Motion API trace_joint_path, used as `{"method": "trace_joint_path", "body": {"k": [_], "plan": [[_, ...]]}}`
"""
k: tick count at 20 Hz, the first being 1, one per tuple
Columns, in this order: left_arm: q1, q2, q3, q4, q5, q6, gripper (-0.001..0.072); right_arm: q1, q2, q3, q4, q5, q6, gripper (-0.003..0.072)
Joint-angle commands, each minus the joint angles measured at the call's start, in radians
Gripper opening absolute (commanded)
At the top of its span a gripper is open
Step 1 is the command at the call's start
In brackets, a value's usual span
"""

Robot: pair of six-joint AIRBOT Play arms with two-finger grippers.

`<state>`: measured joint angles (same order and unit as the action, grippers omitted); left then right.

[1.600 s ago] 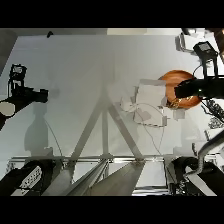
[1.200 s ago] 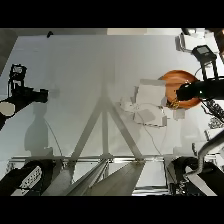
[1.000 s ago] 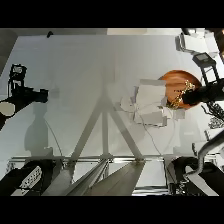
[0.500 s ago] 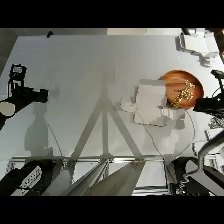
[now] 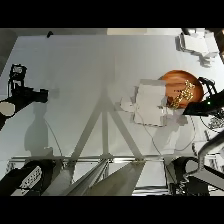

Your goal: Fold the box and place the chain.

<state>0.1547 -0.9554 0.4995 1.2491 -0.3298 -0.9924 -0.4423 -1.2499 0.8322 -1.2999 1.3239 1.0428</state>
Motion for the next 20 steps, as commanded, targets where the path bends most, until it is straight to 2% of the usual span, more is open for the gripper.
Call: {"method": "trace_joint_path", "body": {"k": [1,3,4,8,9,10,14,15,17,18,19,20], "plan": [[0.0,0.001,0.0,0.0,0.0,0.0,0.0697,-0.002,-0.037,-0.044,0.03,-0.085,-0.021,0.0429],[0.0,0.001,0.0,0.0,0.0,0.0,0.0697,-0.002,-0.041,-0.052,0.072,-0.154,-0.021,0.0424],[0.0,0.001,0.0,0.0,0.0,0.0,0.0697,-0.002,-0.041,-0.052,0.094,-0.174,-0.021,0.0389],[0.0,0.001,0.0,0.0,0.0,0.0,0.0697,-0.002,-0.041,-0.053,0.1,-0.211,-0.023,0.037],[0.0,0.001,0.0,0.0,0.0,0.0,0.0697,-0.002,-0.042,-0.053,0.102,-0.222,-0.023,0.0324],[0.0,0.001,0.0,0.0,0.0,0.0,0.0697,-0.002,-0.047,-0.053,0.105,-0.225,-0.023,0.0286],[0.0,0.001,0.0,0.0,0.0,0.0,0.0697,-0.002,-0.108,-0.053,0.111,-0.182,-0.021,0.0286],[0.0,0.001,0.0,0.001,0.0,0.0,0.0697,-0.002,-0.126,-0.053,0.131,-0.172,-0.024,0.0265],[0.0,0.001,0.0,0.0,0.0,0.0,0.0697,-0.002,-0.14,-0.053,0.178,-0.16,-0.041,0.0144],[0.0,0.001,0.0,0.0,0.0,0.0,0.0697,-0.002,-0.139,-0.053,0.197,-0.145,-0.06,0.0055],[0.0,0.001,0.0,0.0,0.0,0.0,0.0697,-0.002,-0.139,-0.053,0.204,-0.124,-0.079,0.0016],[0.0,0.001,0.0,0.001,0.0,0.0,0.0697,-0.002,-0.139,-0.053,0.207,-0.098,-0.098,0.0015]]}}
